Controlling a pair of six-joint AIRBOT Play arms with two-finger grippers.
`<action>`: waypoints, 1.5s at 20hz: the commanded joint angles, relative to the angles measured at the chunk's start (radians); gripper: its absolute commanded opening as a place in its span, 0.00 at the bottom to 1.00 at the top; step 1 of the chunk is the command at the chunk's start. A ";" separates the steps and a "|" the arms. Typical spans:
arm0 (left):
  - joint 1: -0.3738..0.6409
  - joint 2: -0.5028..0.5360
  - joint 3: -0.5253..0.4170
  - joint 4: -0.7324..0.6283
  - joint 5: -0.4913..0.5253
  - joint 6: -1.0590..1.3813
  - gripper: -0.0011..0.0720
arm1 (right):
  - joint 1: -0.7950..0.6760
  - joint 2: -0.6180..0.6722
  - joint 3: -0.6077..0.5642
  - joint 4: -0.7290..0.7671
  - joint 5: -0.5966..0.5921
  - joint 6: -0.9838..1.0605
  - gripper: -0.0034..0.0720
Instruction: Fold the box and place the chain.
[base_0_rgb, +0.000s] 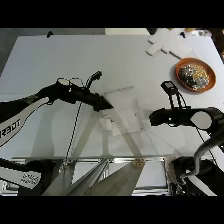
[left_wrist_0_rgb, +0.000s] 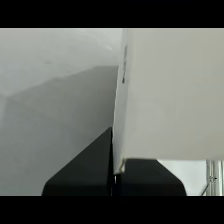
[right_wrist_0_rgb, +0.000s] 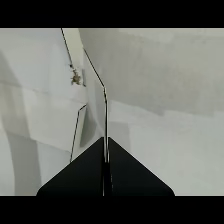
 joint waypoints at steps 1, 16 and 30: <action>0.000 0.002 0.001 -0.002 0.033 0.003 0.02 | 0.001 0.001 0.000 0.034 0.004 0.000 0.06; -0.060 0.340 0.001 0.268 -0.075 0.238 0.02 | 0.001 0.353 0.051 0.100 0.042 0.000 0.54; -0.166 0.313 -0.162 0.233 0.225 0.319 0.02 | 0.001 0.528 0.051 0.017 0.252 0.031 0.54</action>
